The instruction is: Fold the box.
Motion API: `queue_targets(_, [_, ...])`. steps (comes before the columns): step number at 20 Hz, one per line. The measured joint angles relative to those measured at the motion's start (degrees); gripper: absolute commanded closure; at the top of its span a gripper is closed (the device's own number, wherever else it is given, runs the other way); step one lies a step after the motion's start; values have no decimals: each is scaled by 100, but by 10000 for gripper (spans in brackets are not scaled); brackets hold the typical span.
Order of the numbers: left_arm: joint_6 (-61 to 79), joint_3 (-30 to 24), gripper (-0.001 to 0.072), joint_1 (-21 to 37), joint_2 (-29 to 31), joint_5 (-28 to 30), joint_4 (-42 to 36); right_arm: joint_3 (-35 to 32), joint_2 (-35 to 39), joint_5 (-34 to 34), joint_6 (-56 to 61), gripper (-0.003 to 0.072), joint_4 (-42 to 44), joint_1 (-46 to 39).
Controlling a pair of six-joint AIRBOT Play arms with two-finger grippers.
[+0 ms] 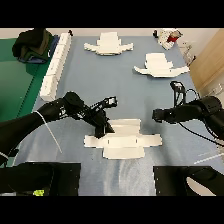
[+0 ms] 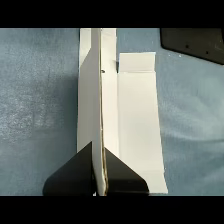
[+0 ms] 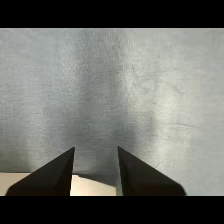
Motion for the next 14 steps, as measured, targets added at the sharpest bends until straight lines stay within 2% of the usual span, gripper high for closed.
queue_targets(1, [0, 0, 698, 2, -17, 7, -9, 0, 0, -35, -2, 315, 33, 0])
queue_targets(2, [-2, 2, 697, 2, -31, 15, -13, 0, 0, -83, -9, 453, 63, 0])
queue_targets(3, [-2, 2, 698, 0, -37, 20, -11, 0, 0, -144, -52, 546, 127, 0])
queue_targets(4, [-2, 2, 697, 2, -37, 35, -4, 0, 0, -216, -120, 546, 227, 0])
queue_targets(6, [-2, 4, 697, 2, -59, 22, 0, 0, 13, -431, -341, 679, 496, 2])
queue_targets(10, [-2, 4, 697, 4, -59, 44, 11, -7, 188, -1056, -800, 680, 1012, 289])
queue_targets(14, [-2, 4, 698, 4, -59, 61, 22, -188, 835, -1451, -905, 681, 1204, 1440])
